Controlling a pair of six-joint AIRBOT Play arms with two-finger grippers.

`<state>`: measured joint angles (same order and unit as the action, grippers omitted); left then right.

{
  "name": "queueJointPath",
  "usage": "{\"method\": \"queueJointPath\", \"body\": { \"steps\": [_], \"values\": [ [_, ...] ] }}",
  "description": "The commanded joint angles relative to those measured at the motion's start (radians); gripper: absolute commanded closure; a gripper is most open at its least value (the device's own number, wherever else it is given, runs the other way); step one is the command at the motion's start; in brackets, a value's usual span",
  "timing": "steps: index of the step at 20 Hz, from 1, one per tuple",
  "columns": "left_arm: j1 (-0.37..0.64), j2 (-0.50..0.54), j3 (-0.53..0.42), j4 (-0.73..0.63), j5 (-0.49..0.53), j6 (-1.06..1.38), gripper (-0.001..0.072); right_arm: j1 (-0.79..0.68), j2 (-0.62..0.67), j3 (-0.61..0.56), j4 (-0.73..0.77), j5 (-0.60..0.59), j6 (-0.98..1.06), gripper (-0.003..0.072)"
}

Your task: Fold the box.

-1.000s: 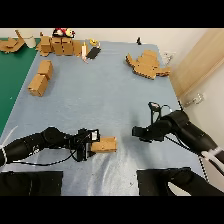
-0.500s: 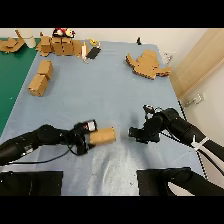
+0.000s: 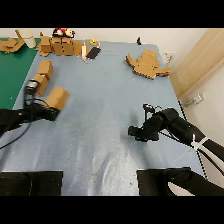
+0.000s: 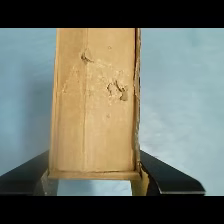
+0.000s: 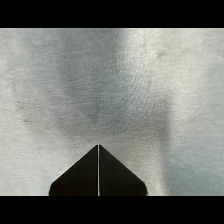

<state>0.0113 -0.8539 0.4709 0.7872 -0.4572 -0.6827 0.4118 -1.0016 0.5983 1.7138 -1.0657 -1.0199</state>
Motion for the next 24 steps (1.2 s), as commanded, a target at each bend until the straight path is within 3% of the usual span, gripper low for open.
{"method": "queueJointPath", "body": {
  "steps": [1, 3, 5, 12, 17, 24],
  "values": [
    [0.275, 0.008, 0.003, 0.05, -0.159, -0.047, 0.0216, 0.001, -0.001, 0.001, 0.0, 0.006, -0.01, 0.0682],
    [0.367, 0.007, 0.003, 0.142, -0.24, -0.047, 0.0216, 0.001, -0.001, 0.001, 0.0, 0.016, -0.01, 0.0682],
    [0.419, 0.007, 0.003, 0.198, -0.255, -0.048, 0.0216, 0.001, -0.001, 0.001, 0.0, 0.03, -0.01, 0.0682],
    [0.437, -0.048, 0.016, 0.201, -0.138, -0.04, 0.0215, 0.001, -0.001, 0.001, 0.003, 0.054, -0.01, 0.0682],
    [0.418, -0.206, 0.122, 0.197, -0.12, -0.038, 0.0216, 0.001, -0.001, 0.001, 0.003, 0.074, -0.01, 0.0682],
    [0.284, -0.467, 0.312, 0.197, -0.027, -0.04, 0.0215, 0.001, -0.001, 0.001, 0.025, 0.108, -0.01, 0.0682]
  ]
}}
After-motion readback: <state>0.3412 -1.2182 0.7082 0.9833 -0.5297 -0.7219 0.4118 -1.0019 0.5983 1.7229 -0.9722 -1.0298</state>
